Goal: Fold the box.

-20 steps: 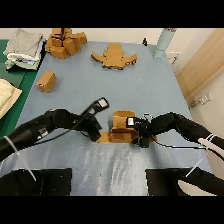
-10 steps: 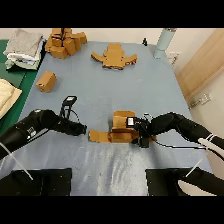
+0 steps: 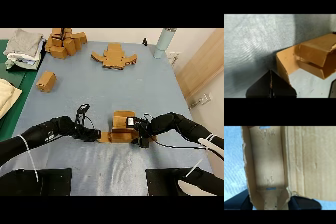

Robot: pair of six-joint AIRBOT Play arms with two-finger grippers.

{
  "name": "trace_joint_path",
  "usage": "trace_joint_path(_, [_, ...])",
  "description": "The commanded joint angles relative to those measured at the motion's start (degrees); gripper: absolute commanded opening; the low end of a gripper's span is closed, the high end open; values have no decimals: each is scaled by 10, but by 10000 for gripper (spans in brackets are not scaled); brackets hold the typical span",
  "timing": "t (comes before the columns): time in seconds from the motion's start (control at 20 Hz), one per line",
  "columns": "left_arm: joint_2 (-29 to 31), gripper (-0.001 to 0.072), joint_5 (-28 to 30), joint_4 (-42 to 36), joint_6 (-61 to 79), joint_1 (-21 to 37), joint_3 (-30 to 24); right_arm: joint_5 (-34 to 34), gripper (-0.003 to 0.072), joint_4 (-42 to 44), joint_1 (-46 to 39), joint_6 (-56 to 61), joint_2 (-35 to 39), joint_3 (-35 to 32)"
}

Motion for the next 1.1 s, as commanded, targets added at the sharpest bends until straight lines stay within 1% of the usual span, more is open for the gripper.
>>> trace_joint_path(0.0, [-7, 11, 12, -31, 5, -16, 0, 0, 501, 0, 0, 0, 0, 0])
trace_joint_path(0.1, [-5, 11, 7, -44, 11, -16, 7, 0, 501, 0, 0, 0, 0, 0])
trace_joint_path(0.35, [5, 13, -36, -53, 15, -16, 55, 0, 501, 0, 0, 0, 0, 0])
trace_joint_path(0.55, [4, 18, -43, -54, 16, -16, 71, 0, 501, 0, 0, 0, 0, 0])
trace_joint_path(0.6, [4, 253, -45, -56, 16, -16, 72, 0, 501, 0, 0, 0, 0, 0])
trace_joint_path(0.65, [4, 436, -46, -64, 16, -16, 72, 0, 501, 0, 0, 0, 0, 0])
trace_joint_path(0.7, [4, 432, -46, -67, 16, -16, 72, 0, 501, 0, 0, 0, 0, 0])
trace_joint_path(0.75, [4, 370, -48, -68, 15, -16, 72, 0, 501, 0, 0, 0, 0, 0])
trace_joint_path(0.8, [4, 350, -49, -69, 15, -16, 72, 0, 501, 0, 0, 0, 0, 0])
trace_joint_path(0.9, [4, 351, -50, -78, 16, -16, 72, 0, 501, 0, 0, 0, 0, 0])
trace_joint_path(0.95, [4, 364, -53, -83, 25, -16, 72, 0, 501, 0, 0, 0, 0, 0])
trace_joint_path(1.0, [4, 452, -57, -100, 43, -16, 72, 0, 501, 0, 0, 0, 0, 0])
trace_joint_path(1.05, [4, 468, -58, -124, 60, -16, 72, 0, 501, 0, 0, 0, 0, 0])
